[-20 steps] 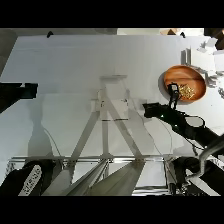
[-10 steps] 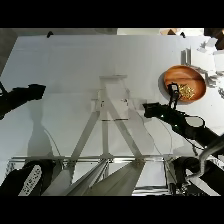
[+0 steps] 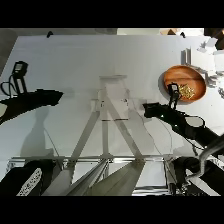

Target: Fold the box and place the chain.

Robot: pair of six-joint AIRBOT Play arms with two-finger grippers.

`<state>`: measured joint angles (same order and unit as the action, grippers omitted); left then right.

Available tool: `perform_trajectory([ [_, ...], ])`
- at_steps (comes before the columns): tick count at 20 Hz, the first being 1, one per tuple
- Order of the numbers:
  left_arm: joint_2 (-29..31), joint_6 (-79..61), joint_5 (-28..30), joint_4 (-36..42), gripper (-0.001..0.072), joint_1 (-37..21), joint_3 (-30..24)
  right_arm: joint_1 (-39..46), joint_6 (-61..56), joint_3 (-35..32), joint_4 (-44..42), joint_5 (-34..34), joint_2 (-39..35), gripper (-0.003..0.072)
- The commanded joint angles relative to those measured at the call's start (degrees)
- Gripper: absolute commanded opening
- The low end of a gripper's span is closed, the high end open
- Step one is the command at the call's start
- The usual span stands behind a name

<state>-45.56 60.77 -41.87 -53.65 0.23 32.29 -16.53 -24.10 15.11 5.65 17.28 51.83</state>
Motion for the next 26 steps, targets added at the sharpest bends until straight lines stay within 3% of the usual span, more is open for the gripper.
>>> perform_trajectory([
  [1,-2.64,7.48,-0.20,-12.61,0.0316,6.67,3.17,-0.07,0.00,-0.04,0.00,0.02,-0.04,0.0011],
  [3,-5.62,9.42,-1.07,-21.20,0.0316,11.67,7.69,-0.07,0.00,-0.04,0.00,0.02,-0.04,0.0011],
  [5,-9.66,9.75,-1.14,-24.39,0.0317,16.57,13.57,-0.07,0.00,-0.04,-0.02,0.02,-0.04,0.0011],
  [9,-18.53,8.87,-1.57,-23.82,0.0398,21.49,23.17,-0.07,0.00,-0.04,0.00,0.02,-0.04,0.0012],
  [12,-24.44,6.69,-6.64,-20.33,0.0409,21.46,27.41,-0.07,0.00,-0.04,0.00,0.02,-0.04,0.0012],
  [14,-28.26,2.67,-11.30,-15.45,0.0491,21.09,30.40,-0.07,0.00,-0.04,0.00,0.02,-0.04,0.0012],
  [16,-32.28,-3.58,-14.99,-8.44,0.0687,19.93,33.24,-0.07,0.00,-0.04,0.00,0.02,-0.04,0.0012],
  [21,-40.26,-19.74,-15.87,9.35,0.0698,16.98,35.52,-0.07,0.00,-0.04,-0.02,0.02,-0.04,0.0012],
  [26,-47.71,-24.55,-18.21,19.45,0.0699,12.83,35.65,-0.07,0.00,-0.04,0.00,0.02,-0.04,0.0012],
])
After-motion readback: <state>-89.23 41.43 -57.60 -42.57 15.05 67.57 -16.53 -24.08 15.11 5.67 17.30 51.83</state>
